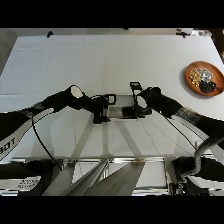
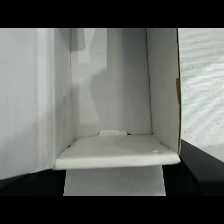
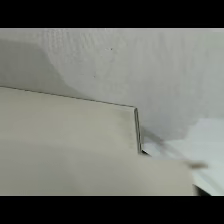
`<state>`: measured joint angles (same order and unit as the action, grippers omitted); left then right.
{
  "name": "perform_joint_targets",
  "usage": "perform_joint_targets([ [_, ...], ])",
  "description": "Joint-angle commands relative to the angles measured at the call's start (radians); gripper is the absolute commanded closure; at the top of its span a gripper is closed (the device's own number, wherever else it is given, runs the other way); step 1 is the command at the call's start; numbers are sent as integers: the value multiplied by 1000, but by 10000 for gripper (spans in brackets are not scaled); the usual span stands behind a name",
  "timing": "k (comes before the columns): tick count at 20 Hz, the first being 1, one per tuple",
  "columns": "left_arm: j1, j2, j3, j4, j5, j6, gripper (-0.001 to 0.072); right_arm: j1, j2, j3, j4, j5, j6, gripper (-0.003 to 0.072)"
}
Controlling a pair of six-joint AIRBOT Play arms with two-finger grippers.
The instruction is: Fold the box and place the chain.
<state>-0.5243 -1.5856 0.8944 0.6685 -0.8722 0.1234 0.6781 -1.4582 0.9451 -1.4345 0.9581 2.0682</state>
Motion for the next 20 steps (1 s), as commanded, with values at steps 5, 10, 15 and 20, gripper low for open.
perform_joint_targets([
  [5,-1,0,0,-1,0,0,295,0,21,2,-66,116,-3,325],
  [10,-1,-1,0,-2,0,0,295,0,21,2,-107,162,0,562],
  [15,-1,0,0,-1,0,-1,295,0,19,2,-117,161,8,676],
  [20,-1,-1,0,-1,0,-1,295,0,17,2,-99,202,30,459],
])
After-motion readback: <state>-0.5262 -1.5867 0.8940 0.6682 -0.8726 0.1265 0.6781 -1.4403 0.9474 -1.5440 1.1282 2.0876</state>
